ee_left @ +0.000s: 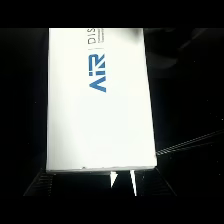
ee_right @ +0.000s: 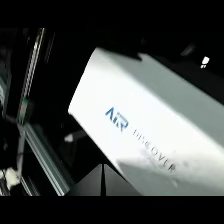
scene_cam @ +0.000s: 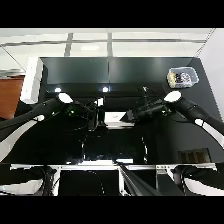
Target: Fold the box and place the chain.
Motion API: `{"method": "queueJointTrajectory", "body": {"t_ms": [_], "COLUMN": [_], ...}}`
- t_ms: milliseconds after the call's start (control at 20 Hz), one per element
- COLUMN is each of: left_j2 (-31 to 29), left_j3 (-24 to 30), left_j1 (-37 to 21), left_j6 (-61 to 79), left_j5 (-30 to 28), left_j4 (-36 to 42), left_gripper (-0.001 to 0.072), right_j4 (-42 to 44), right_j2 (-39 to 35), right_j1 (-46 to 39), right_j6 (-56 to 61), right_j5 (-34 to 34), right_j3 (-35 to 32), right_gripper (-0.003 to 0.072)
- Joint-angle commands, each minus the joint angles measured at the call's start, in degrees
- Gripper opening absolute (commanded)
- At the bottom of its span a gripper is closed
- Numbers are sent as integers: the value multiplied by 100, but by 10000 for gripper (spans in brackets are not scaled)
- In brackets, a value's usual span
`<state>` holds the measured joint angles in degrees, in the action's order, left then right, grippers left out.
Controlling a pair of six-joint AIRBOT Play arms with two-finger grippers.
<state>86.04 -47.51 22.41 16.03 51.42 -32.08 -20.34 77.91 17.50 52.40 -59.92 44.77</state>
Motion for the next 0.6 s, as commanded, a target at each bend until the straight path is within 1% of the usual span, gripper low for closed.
{"method": "queueJointTrajectory", "body": {"t_ms": [0,200,250,500,550], "left_j2": [4,4,4,4,4], "left_j3": [2,2,2,2,2], "left_j1": [0,0,0,0,0], "left_j6": [2,2,2,2,2], "left_j5": [0,0,0,2,2], "left_j4": [-2,-2,-2,-2,-2], "left_gripper": [504,504,504,504,504], "right_j4": [208,-592,-680,-669,-654], "right_j2": [98,98,98,96,79], "right_j1": [0,2,0,0,-15], "right_j6": [184,699,730,723,715], "right_j5": [479,509,514,549,457], "right_j3": [-76,-76,-76,-72,-37], "right_gripper": [2,3,3,4,9]}}
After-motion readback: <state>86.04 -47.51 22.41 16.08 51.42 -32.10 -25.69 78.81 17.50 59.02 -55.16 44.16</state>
